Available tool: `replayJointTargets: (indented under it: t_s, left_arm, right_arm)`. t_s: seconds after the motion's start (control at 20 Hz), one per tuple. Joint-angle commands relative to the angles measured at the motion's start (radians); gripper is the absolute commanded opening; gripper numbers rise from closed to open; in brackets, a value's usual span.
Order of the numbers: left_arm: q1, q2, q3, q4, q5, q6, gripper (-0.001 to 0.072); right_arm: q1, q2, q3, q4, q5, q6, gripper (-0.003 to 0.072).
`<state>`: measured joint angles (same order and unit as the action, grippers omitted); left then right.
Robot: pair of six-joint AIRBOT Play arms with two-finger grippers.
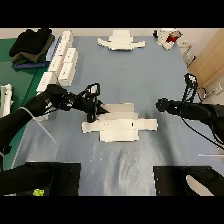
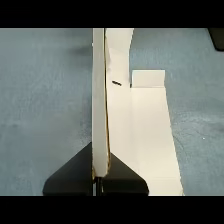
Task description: Fold the box.
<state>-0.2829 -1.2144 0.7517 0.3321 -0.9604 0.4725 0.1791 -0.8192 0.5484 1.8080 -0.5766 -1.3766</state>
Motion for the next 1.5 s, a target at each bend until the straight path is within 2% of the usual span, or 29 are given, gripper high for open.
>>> replayJointTargets:
  t_s: [0.0, 0.1, 0.25, 0.35, 0.5, 0.75, 0.85, 0.95, 1.1, 1.2, 1.45]
  left_arm:
    - [-0.035, 0.102, -0.129, -0.117, 0.136, 0.177, 0.0008]
    - [-0.065, 0.142, -0.183, -0.116, 0.156, 0.190, 0.0009]
    - [-0.109, 0.148, -0.220, -0.130, 0.166, 0.189, 0.0009]
    - [-0.141, 0.148, -0.237, -0.129, 0.222, 0.180, 0.0012]
    - [-0.173, 0.148, -0.249, -0.122, 0.292, 0.100, 0.0013]
    - [-0.172, 0.148, -0.230, -0.093, 0.295, 0.010, 0.0012]
    - [-0.166, 0.148, -0.175, 0.067, 0.264, -0.141, 0.0012]
    - [-0.151, 0.145, -0.112, 0.234, 0.190, -0.269, 0.0012]
    - [-0.134, 0.093, -0.040, 0.234, 0.052, -0.290, 0.0013]
    - [-0.135, 0.040, -0.008, 0.188, -0.011, -0.290, 0.0013]
    - [-0.134, 0.005, -0.002, 0.121, -0.016, -0.286, 0.0014]
  right_arm:
    - [0.001, -0.032, 0.000, 0.009, 0.001, 0.000, 0.0358]
    - [0.002, -0.048, 0.000, 0.026, 0.003, 0.000, 0.0358]
    - [0.002, -0.054, 0.000, 0.040, 0.008, 0.000, 0.0358]
    - [0.002, -0.054, 0.000, 0.043, 0.008, 0.000, 0.0358]
    - [0.002, -0.054, 0.000, 0.048, 0.009, 0.000, 0.0358]
    - [0.002, -0.054, 0.000, 0.060, 0.008, 0.000, 0.0358]
    - [0.002, -0.054, 0.000, 0.068, 0.006, 0.000, 0.0358]
    - [0.002, -0.053, 0.000, 0.079, 0.004, 0.000, 0.0359]
    - [0.002, -0.054, 0.000, 0.082, 0.005, 0.000, 0.0358]
    - [0.002, -0.054, 0.000, 0.082, 0.004, -0.001, 0.0358]
    - [0.002, -0.054, 0.000, 0.081, 0.001, -0.001, 0.0358]
